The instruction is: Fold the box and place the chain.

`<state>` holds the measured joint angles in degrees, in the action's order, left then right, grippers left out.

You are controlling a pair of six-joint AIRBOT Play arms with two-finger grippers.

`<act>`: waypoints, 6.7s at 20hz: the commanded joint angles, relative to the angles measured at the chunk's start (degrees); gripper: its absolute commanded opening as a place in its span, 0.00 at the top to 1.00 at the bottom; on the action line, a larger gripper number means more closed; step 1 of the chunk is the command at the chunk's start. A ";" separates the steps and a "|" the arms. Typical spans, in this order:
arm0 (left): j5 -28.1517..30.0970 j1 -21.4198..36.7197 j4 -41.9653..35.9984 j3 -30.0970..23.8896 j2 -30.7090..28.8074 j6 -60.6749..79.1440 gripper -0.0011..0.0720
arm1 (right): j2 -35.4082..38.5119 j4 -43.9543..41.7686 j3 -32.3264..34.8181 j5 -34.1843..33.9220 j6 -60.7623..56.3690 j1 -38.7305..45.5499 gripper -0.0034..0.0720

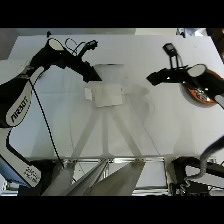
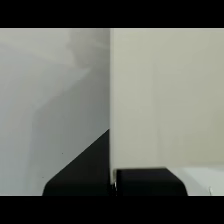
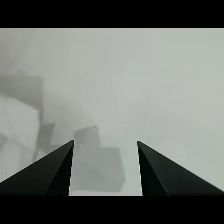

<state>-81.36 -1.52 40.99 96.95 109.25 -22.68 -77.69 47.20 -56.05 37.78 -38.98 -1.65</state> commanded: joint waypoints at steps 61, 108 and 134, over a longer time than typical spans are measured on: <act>18.34 -3.65 -10.08 -30.32 -9.57 45.22 0.99 | 3.34 2.51 0.00 -0.09 0.04 3.21 0.37; 19.87 -3.87 -10.43 -30.27 -7.15 47.04 0.97 | 22.69 -13.77 -0.02 34.80 30.21 3.04 0.04; 19.87 -3.87 -10.45 -30.29 -7.15 47.06 0.97 | 31.89 8.59 27.54 12.50 26.67 -21.68 0.04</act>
<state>-61.52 -5.39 30.55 66.65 102.06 24.36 -45.19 56.36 -35.22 59.00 -13.85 -20.67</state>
